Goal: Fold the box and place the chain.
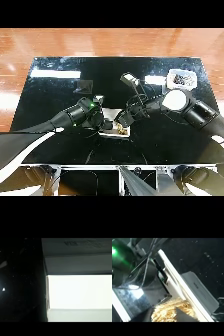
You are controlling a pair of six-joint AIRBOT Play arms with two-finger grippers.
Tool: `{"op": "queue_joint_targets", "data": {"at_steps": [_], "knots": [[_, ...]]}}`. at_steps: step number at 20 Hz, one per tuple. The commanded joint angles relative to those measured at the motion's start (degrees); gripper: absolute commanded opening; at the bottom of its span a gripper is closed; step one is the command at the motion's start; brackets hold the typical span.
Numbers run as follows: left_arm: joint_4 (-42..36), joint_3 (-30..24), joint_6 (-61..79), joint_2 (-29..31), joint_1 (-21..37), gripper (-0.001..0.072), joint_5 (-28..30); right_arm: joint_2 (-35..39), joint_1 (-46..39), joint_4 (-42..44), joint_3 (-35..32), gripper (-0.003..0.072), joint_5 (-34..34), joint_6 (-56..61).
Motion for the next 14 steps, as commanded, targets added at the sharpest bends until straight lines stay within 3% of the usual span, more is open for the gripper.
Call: {"op": "queue_joint_targets", "data": {"at_steps": [1,5,9,14], "knots": [[0.09,0.04,0.00,-0.02,0.07,0.0017,0.04,-0.44,0.02,-0.20,-0.11,0.0677,0.72,3.48],[0.07,0.04,0.00,-0.02,0.07,0.0017,-0.09,1.60,-6.45,-1.36,0.04,0.0677,10.47,3.50],[0.02,0.04,0.00,-0.02,0.07,0.0017,0.07,6.16,-18.88,-13.42,-0.37,0.0676,22.08,4.81],[0.04,0.04,0.00,-0.02,0.07,0.0018,0.04,6.78,-28.20,-14.27,-8.96,0.0677,21.70,5.79]]}}
